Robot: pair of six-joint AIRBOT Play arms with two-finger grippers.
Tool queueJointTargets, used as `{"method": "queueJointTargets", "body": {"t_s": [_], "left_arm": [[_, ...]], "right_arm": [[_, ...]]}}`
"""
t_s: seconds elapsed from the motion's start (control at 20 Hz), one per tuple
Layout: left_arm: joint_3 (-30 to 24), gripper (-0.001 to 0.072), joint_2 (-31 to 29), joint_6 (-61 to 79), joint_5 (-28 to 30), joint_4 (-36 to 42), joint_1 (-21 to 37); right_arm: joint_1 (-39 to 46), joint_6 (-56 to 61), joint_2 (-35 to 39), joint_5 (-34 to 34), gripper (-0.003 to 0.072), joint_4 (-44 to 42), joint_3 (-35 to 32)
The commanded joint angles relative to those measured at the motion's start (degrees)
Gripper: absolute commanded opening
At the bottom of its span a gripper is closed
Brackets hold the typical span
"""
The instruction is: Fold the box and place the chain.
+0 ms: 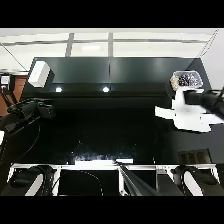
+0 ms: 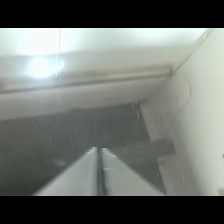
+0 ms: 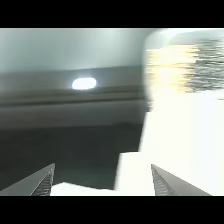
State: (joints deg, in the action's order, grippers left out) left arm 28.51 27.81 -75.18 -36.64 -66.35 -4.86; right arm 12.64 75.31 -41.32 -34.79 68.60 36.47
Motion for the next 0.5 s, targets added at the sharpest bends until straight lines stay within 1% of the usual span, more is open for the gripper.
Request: {"method": "queueJointTargets", "body": {"t_s": [0.0,0.05,0.15,0.25,0.3,0.4,0.45], "left_arm": [[-0.02,0.0679,-0.02,-0.02,4.2,1.05,-0.04],[-0.02,0.0694,0.0,-0.22,4.13,0.94,-0.02],[-0.02,0.0694,0.24,-0.2,3.04,0.81,-0.02],[-0.02,0.0694,1.09,-0.2,1.73,0.81,-0.02],[-0.02,0.0694,1.7,-0.2,1.42,0.81,-0.04],[-0.02,0.0693,3.23,-0.2,1.44,1.4,-0.07],[-0.02,0.0693,3.91,-0.2,1.42,2.23,-0.04]], "right_arm": [[12.41,12.57,-10.08,-1.09,0.072,16.11,9.51],[17.53,12.57,-14.38,-4.0,0.072,16.09,14.05],[26.67,12.59,-21.88,-12.59,0.072,16.04,21.84],[34.77,12.57,-28.09,-22.05,0.072,16.02,27.41],[38.01,12.57,-30.53,-25.35,0.072,16.24,29.24],[43.5,12.5,-35.5,-29.83,0.072,15.63,33.05],[45.4,11.19,-37.66,-30.69,0.072,13.94,34.62]]}}
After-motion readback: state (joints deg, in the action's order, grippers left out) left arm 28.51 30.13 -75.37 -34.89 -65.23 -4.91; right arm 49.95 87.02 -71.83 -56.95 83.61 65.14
